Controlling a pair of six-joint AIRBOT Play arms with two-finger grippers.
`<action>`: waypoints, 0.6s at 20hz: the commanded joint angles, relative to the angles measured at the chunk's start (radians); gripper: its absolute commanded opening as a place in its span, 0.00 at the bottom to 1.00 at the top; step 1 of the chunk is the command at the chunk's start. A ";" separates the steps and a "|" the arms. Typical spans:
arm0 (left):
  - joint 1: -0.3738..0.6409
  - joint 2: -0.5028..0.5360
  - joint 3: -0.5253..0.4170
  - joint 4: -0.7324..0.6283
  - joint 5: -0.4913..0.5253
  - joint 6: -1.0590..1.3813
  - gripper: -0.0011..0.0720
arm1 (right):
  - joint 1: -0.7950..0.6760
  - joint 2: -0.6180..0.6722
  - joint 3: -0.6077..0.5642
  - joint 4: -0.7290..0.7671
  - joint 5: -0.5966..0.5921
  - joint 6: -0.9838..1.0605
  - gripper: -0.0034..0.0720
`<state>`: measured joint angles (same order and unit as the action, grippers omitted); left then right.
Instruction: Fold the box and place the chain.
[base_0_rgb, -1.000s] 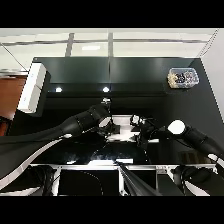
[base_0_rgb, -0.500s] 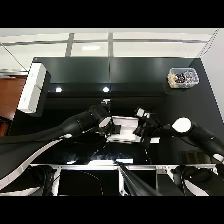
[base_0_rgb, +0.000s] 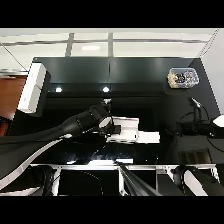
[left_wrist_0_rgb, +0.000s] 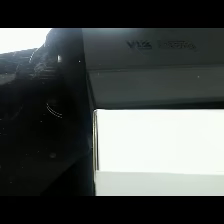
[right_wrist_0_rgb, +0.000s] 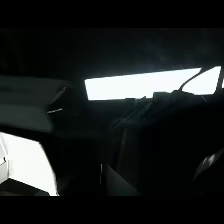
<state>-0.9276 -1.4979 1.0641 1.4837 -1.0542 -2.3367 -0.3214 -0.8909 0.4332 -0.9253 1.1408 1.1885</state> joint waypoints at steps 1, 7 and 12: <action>0.001 0.000 0.001 0.000 0.002 0.000 0.05 | -0.087 -0.081 -0.059 0.039 0.086 0.117 0.07; 0.001 0.000 0.001 0.000 0.003 0.000 0.05 | 0.174 -0.266 -0.080 0.305 0.049 -0.020 0.07; 0.001 0.000 0.001 0.000 0.002 0.000 0.05 | 0.207 -0.271 -0.011 0.477 0.144 -0.236 0.85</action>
<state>-0.9276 -1.4979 1.0645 1.4841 -1.0512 -2.3371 -0.1398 -1.1465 0.3870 -0.5472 1.2171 1.0653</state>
